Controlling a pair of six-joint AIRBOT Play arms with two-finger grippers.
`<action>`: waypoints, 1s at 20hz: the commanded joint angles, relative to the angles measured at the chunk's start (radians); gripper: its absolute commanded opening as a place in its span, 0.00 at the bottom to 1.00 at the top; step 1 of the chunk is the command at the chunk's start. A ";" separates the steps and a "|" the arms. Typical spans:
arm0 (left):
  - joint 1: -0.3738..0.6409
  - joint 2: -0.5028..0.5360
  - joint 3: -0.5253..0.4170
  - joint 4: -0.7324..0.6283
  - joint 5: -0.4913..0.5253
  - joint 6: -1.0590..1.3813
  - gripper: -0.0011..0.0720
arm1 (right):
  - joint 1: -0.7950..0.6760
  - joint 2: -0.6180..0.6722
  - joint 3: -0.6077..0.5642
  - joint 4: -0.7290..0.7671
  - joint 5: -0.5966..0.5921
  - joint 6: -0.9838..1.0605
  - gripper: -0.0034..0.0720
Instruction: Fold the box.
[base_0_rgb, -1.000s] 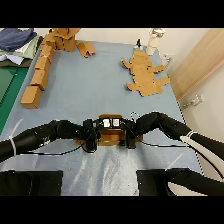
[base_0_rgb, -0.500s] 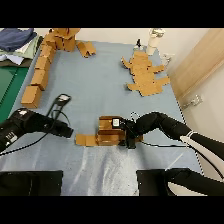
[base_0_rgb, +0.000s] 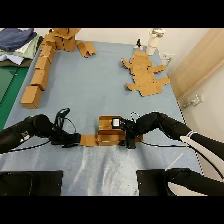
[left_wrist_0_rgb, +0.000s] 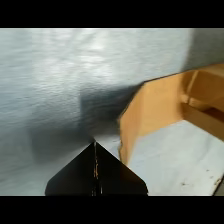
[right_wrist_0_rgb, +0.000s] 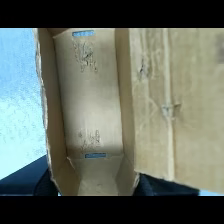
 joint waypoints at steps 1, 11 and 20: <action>-0.055 -0.067 -0.005 -0.248 0.079 0.144 0.02 | 0.001 0.000 0.000 0.000 0.000 0.000 0.76; -0.055 -0.066 0.085 -0.329 0.039 0.212 0.03 | 0.001 0.000 0.000 0.000 0.000 0.000 0.76; -0.028 -0.066 0.153 -0.305 0.002 0.218 0.04 | 0.001 0.000 0.000 0.000 0.000 0.000 0.76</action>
